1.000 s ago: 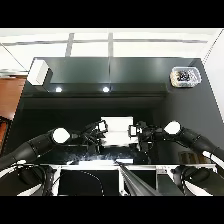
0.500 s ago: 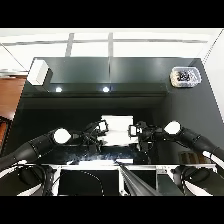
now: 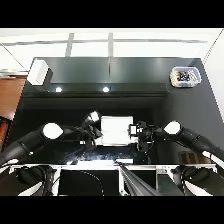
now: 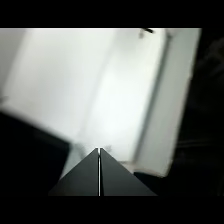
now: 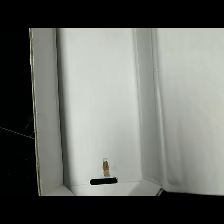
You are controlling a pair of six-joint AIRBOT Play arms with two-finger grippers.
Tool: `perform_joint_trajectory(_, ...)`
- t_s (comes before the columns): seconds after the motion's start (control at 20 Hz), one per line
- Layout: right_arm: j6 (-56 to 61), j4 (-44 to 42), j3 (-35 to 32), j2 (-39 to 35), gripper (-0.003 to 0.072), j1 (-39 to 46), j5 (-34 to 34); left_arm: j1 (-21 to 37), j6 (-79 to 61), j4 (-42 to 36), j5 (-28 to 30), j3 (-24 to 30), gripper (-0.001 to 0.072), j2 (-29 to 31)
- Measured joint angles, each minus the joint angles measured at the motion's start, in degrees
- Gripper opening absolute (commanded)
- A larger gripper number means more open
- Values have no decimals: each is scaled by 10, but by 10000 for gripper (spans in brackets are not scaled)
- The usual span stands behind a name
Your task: Fold the box and place the chain.
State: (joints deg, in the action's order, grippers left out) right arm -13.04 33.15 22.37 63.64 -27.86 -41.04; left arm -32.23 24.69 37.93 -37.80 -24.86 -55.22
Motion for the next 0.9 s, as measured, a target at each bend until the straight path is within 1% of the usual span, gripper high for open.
perform_joint_trajectory(0.15,0,0,0,0,529,0,0,123,129,29,-67,-1,25,39)
perform_joint_trajectory(0.25,0,0,0,0,529,0,0,213,208,46,-127,-1,25,51)
perform_joint_trajectory(0.35,0,0,0,0,529,0,0,291,269,59,-176,6,25,58)
perform_joint_trajectory(0.4,0,0,0,0,529,0,0,324,310,64,-192,13,25,59)
perform_joint_trajectory(0.5,0,0,0,0,529,0,0,370,381,70,-210,30,26,56)
perform_joint_trajectory(0.6,0,0,0,0,529,0,0,391,426,70,-224,51,26,45)
perform_joint_trajectory(0.7,0,0,0,0,529,0,0,392,448,57,-230,70,26,28)
perform_joint_trajectory(0.9,1,0,0,0,529,0,0,346,447,16,-230,89,26,-15)
